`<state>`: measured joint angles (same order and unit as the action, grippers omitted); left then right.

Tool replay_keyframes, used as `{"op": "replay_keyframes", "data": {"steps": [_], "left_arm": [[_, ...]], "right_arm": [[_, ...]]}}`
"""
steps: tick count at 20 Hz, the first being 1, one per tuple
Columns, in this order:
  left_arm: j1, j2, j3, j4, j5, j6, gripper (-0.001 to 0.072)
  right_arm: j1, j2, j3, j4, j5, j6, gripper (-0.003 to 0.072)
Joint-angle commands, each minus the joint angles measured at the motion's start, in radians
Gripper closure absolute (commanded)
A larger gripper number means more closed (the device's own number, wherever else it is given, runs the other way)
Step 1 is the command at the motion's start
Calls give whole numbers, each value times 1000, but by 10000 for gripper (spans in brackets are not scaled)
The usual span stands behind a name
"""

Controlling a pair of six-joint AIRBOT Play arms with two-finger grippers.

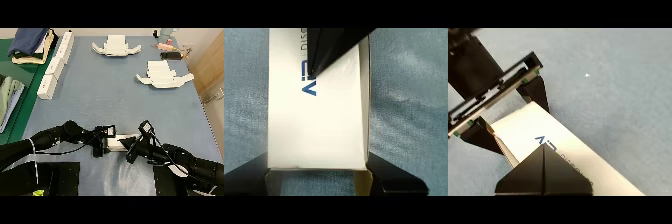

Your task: Fold the box.

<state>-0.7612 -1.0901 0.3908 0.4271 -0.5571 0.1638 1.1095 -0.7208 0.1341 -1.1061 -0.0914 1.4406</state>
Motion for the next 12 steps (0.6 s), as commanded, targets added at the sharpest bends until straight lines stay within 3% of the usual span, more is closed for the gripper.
{"op": "replay_keyframes", "data": {"steps": [1, 12], "left_arm": [[0, 0, 1, 0, 0, 0, 232], [0, 0, 1, 0, 0, 0, 232]], "right_arm": [[2, -20, -2, 7, 76, 2, 684], [2, -20, -3, 7, 148, 2, 684]]}}
